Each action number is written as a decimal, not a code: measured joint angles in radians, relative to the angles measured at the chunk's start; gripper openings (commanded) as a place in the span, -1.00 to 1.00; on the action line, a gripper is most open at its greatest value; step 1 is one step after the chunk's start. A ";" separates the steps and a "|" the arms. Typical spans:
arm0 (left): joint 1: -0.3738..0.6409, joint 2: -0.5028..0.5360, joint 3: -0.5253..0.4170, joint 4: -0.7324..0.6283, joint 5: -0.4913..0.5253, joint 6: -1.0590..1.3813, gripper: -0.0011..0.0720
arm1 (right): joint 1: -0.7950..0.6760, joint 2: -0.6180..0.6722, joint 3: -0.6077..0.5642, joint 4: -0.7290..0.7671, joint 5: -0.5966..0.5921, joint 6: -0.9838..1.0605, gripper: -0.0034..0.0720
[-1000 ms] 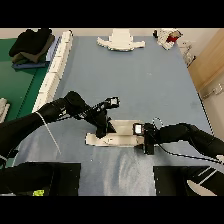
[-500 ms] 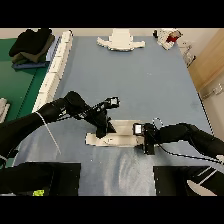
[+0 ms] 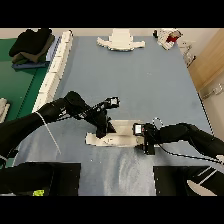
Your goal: Fold the box.
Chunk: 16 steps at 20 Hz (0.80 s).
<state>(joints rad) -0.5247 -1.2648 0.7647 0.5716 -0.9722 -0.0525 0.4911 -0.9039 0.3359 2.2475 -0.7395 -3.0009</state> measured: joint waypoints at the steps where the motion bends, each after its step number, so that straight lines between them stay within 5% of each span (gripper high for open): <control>1: 0.000 0.000 0.000 -0.002 0.000 0.000 -0.93 | 0.000 0.000 0.000 0.000 0.000 0.000 0.53; 6: 0.000 0.000 0.000 -0.020 -0.002 0.000 -0.92 | 0.000 0.000 0.000 0.000 -0.001 0.000 0.53; 8: -0.002 -0.002 0.000 -0.020 0.013 -0.009 0.08 | 0.000 0.000 0.000 0.000 -0.007 0.000 0.53; 11: -0.001 -0.001 0.000 -0.031 -0.002 -0.019 0.08 | 0.000 0.000 0.000 0.000 -0.008 0.000 0.53; 12: 0.000 0.000 0.001 -0.029 -0.005 -0.022 0.21 | 0.000 0.000 0.000 -0.001 -0.008 0.000 0.53; 13: 0.004 0.001 0.003 -0.031 0.001 -0.032 0.70 | 0.000 0.000 0.000 -0.001 -0.008 0.000 0.53; 14: 0.007 0.006 0.004 -0.024 -0.006 -0.053 0.86 | 0.000 0.000 0.000 -0.001 -0.007 0.000 0.53; 16: 0.025 0.027 0.010 -0.004 -0.010 -0.129 0.81 | 0.000 0.000 0.000 -0.001 -0.004 0.000 0.53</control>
